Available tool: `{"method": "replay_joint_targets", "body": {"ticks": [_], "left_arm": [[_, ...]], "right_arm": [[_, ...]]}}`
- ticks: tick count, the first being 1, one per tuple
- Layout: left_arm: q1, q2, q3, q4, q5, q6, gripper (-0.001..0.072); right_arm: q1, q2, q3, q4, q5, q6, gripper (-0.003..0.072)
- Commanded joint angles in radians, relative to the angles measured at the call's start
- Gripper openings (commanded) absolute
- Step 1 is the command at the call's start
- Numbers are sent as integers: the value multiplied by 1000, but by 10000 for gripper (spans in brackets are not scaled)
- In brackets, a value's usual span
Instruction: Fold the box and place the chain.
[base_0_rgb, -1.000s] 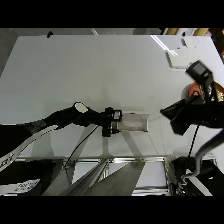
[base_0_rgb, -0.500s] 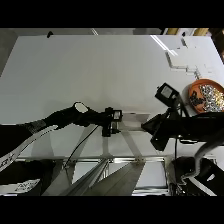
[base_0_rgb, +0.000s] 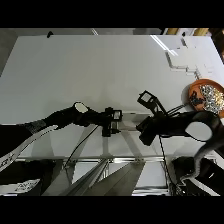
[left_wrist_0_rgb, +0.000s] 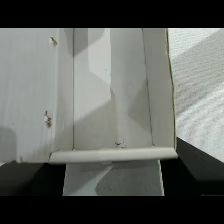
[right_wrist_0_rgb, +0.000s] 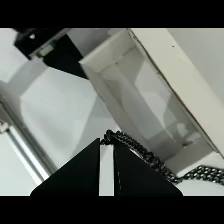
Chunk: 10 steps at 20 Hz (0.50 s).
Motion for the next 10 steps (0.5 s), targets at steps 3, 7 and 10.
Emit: {"method": "replay_joint_targets", "body": {"ticks": [3,7,10], "left_arm": [[0,0,0,0,0,0,273],[0,0,0,0,0,0,273],[0,0,0,0,0,0,273]], "right_arm": [[2,-71,-5,-48,-82,-3,121],[2,-68,53,-169,11,-2,210],[2,-34,105,-319,132,-3,207]]}}
